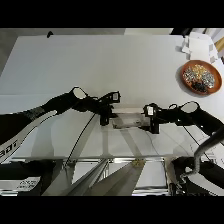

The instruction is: Fold the box and place the chain.

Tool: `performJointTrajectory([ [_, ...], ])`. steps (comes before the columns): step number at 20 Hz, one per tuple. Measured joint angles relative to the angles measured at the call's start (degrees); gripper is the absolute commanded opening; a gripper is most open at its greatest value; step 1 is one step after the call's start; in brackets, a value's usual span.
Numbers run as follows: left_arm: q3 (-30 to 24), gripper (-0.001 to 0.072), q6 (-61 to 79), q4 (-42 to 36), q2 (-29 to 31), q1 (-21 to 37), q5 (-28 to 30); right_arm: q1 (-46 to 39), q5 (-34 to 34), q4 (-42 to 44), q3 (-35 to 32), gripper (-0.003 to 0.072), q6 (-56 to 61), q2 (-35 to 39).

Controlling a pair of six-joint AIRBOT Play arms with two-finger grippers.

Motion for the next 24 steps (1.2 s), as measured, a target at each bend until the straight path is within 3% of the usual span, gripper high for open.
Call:
performJointTrajectory([
  [13,0.0,0.0012,0.0,0.0,0.0,0.0,0.0,0.0,0.9,0.3,0.0,0.0640,-3.1,-2.7],
  [15,0.0,0.0012,0.0,0.0,0.0,0.0,0.0,0.0,0.7,0.4,0.0,0.0581,-3.4,-2.8],
  [24,0.0,0.0012,0.0,0.0,0.0,0.0,0.0,1.2,0.2,0.4,0.0,0.0577,-3.6,-2.9],
])
